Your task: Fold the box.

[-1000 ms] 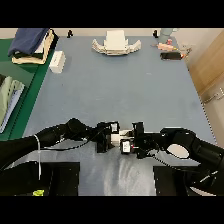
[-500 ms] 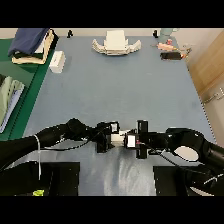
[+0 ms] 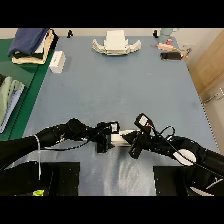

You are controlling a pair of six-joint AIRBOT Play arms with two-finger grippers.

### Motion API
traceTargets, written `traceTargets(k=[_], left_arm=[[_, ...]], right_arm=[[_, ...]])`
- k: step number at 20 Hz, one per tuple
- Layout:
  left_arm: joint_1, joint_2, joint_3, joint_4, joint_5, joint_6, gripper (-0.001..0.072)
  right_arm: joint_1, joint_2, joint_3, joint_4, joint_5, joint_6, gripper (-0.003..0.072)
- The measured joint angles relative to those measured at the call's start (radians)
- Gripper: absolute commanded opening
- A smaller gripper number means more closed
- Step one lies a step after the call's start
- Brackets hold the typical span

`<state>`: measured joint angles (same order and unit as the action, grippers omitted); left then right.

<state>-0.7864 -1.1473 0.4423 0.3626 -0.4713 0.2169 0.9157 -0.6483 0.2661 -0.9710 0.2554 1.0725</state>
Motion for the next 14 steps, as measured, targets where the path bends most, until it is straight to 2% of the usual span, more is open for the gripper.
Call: traceTargets(k=[3,8,14], left_arm=[[0.0,0.0,0.0,0.0,0.0,0.0,0.0464],[0.0,0.0,0.0,0.0,0.0,0.0,0.0464],[0.0,0.0,0.0,0.0,-0.001,-0.002,0.0465]], right_arm=[[0.0,0.0,-0.047,0.067,-0.083,0.018,0.0004],[0.02,0.0,-0.1,0.102,-0.149,0.024,0.0005],[0.033,-0.018,-0.124,0.113,-0.143,0.05,0.0005]])
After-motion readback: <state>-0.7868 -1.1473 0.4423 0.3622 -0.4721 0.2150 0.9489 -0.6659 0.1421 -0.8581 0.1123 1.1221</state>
